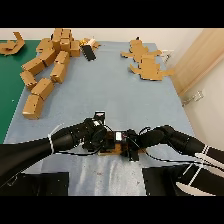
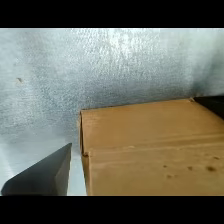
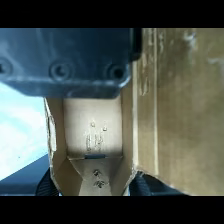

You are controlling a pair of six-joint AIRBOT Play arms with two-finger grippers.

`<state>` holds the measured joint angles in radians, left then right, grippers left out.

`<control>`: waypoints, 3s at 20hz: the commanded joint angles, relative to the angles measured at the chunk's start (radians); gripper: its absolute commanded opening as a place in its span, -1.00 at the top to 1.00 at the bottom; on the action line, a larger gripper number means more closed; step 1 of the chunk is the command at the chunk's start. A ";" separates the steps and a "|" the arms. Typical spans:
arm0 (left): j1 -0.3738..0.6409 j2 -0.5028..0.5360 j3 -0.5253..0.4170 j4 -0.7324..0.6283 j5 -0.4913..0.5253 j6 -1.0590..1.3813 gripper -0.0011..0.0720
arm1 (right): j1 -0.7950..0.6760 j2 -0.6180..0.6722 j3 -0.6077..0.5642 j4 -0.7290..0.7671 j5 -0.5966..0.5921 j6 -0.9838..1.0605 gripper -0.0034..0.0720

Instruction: Fold the box.

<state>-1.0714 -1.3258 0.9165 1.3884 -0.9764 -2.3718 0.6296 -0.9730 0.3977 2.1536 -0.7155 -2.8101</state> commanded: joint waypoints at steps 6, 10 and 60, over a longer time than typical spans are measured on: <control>0.037 0.082 0.001 0.002 -0.018 -0.001 -0.24 | 0.000 0.000 0.000 0.001 0.000 0.001 -0.32; 0.071 0.162 0.001 0.005 -0.085 0.001 -0.24 | 0.000 0.000 0.000 0.001 0.000 0.001 -0.32; 0.484 0.208 -0.369 -0.729 0.104 2.360 -0.94 | 0.000 0.000 0.000 0.000 -0.001 0.001 -0.32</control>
<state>-0.5571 -1.1175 0.5476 0.6529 -0.8810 0.0578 0.6296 -0.9730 0.3977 2.1536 -0.7166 -2.8094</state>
